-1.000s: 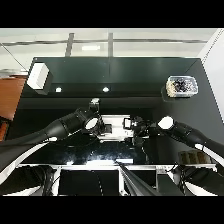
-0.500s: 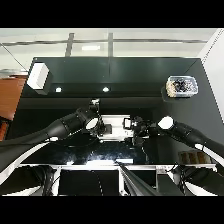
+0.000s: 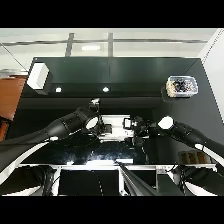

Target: Fold the box and place the chain.

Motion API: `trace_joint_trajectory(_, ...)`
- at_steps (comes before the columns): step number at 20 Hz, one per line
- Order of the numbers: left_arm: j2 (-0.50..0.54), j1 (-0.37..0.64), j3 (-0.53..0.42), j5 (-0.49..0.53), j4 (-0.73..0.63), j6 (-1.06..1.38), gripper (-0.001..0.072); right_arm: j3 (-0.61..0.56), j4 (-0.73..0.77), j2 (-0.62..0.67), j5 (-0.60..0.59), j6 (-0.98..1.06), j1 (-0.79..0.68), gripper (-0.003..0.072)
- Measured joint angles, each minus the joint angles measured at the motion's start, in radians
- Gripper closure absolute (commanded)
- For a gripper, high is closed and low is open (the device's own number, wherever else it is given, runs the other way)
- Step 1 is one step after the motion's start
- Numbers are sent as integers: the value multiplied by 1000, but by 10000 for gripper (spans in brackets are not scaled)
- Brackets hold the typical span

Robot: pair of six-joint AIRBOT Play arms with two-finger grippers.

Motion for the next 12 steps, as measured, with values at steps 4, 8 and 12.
trace_joint_trajectory(4, -4, 0, 15, -10, 21, 1, 406, 0, 0, 0, 0, 0, 0, 146)
trace_joint_trajectory(8, -17, 0, 19, -12, 21, 3, 602, 0, 0, 0, 0, 0, 0, 146)
trace_joint_trajectory(12, -22, 0, 20, -2, 21, 3, 679, 0, 0, 0, 0, 0, 0, 115)
